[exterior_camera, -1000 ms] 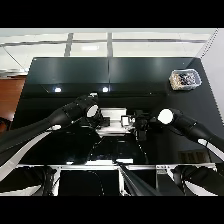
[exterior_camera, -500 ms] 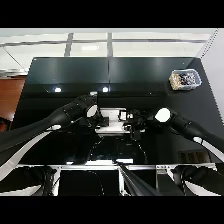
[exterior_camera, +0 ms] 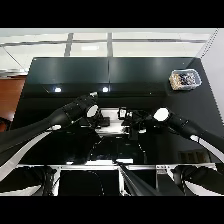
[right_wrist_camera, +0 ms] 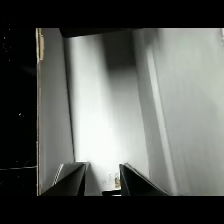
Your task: Fold the box and place the chain.
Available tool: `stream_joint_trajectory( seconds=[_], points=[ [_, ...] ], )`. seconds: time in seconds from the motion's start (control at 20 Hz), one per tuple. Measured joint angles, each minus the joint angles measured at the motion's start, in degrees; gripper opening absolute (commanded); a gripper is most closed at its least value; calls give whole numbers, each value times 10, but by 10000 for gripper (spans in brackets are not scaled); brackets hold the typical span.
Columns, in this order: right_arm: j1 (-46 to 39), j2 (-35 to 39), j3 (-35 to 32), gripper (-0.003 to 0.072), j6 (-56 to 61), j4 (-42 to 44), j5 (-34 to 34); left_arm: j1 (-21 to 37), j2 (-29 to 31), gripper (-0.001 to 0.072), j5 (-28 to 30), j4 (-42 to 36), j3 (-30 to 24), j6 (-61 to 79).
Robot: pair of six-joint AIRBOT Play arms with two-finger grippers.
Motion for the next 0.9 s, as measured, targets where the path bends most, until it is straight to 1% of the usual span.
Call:
stream_joint_trajectory(
  seconds=[0.05, 0.1, 0.2, 0.35, 0.5, 0.6, 0.7, 0.8, 0.9],
  points=[
    [-1, 2, 0, 51, 6, -3, 1, 0, 0, 29, 0, 1, 0, 0],
    [-3, 7, 0, 15, 17, -9, 5, 0, 0, 30, 1, 0, 0, -1],
    [-12, 29, 0, 14, 52, -30, 16, 0, 0, 29, 1, 0, 0, -2],
    [-49, 96, 3, 15, 153, -81, 49, 0, 0, 29, 1, 0, 0, -2],
    [-121, 171, 5, 15, 280, -149, 71, 0, 0, 29, 1, 1, 0, -1],
    [-191, 203, 4, 15, 389, -200, 77, 0, 0, 29, 0, 1, 0, -1],
    [-267, 216, -9, 15, 509, -233, 71, 0, 0, 29, 0, 1, 0, -1],
    [-334, 217, -35, 4, 624, -246, 56, 0, 0, 29, 0, 1, 0, 0],
    [-379, 203, -64, 5, 683, -223, 56, 0, 0, 29, 0, 1, 0, 0]
  ],
)
